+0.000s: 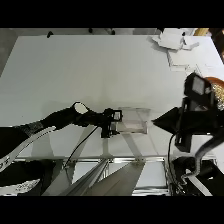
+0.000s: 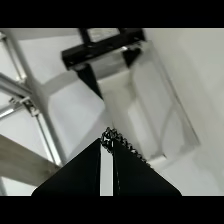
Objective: Fold the box and place the chain.
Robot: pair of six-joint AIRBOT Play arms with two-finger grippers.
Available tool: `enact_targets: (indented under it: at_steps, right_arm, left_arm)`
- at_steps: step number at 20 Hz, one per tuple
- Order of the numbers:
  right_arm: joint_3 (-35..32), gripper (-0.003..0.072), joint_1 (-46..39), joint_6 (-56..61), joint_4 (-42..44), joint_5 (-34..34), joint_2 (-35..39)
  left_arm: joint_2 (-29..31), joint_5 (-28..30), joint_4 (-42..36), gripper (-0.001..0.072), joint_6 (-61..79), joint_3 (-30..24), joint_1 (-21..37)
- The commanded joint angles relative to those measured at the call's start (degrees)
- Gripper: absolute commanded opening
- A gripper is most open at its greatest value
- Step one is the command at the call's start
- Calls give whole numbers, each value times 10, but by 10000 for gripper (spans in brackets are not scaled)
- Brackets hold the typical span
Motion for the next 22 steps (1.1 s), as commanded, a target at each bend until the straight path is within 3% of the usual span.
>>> enact_targets:
  at_steps: [1,6,13,16,20,22]
  right_arm:
    - [-69,21,81,-27,21,-102,-19]
    - [-112,21,143,-28,19,-206,-110]
    - [-121,44,158,-28,1,-268,-211]
    - [-119,374,158,-28,-35,-301,-196]
    - [-100,394,145,-28,-156,-248,-107]
    - [-100,299,107,-40,-214,-193,-68]
  left_arm:
    - [0,0,0,342,0,0,0]
    - [0,0,0,342,0,0,0]
    - [0,0,0,342,0,0,0]
    - [0,0,0,342,0,0,0]
    - [0,0,0,342,0,0,0]
    - [0,0,0,342,0,0,0]
